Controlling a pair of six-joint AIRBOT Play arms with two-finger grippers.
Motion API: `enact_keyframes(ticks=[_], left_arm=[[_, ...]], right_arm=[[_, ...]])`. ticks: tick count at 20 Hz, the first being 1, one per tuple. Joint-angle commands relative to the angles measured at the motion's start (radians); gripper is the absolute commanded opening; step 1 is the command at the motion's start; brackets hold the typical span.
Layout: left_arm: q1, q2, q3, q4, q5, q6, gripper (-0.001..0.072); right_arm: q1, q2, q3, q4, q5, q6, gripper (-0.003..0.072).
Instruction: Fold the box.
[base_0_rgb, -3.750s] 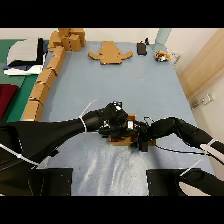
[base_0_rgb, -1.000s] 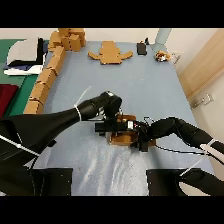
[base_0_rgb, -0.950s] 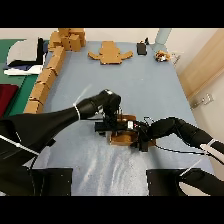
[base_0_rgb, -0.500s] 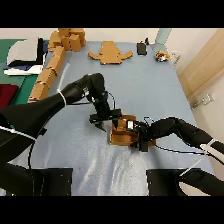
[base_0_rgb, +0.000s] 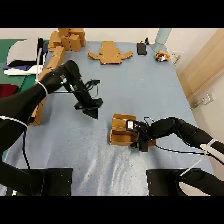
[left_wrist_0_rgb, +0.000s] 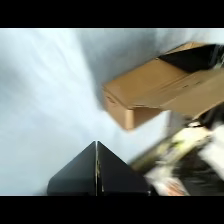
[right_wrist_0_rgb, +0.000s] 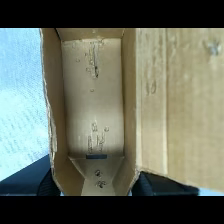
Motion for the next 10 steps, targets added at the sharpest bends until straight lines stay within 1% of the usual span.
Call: enact_keyframes(ticks=[1,3,5,7,8,9,10], left_arm=[[0.064,0.0,-0.008,0.031,0.079,0.428,0.0013],[0.044,0.002,-0.036,0.033,0.145,0.518,0.0012],[0.0,0.01,-0.09,0.035,0.192,0.593,0.0011],[-0.06,0.043,-0.171,0.064,0.247,0.647,0.001],[-0.092,0.072,-0.22,0.094,0.293,0.667,0.0009],[-0.105,0.109,-0.281,0.09,0.347,0.703,0.0009],[-0.095,0.15,-0.347,0.048,0.41,0.758,0.0009]], right_arm=[[0.0,0.0,0.001,0.0,0.0,0.0,0.0498],[0.0,0.0,0.001,0.0,0.0,0.0,0.0498],[0.0,0.0,0.001,0.0,0.0,0.0,0.0499],[0.0,0.0,0.001,0.0,0.0,0.0,0.0498],[0.0,0.0,0.001,0.0,0.0,0.0,0.0498],[0.0,0.0,0.001,0.0,0.0,0.0,0.0499],[0.0,0.0,0.001,0.0,0.0,0.0,0.0499]])
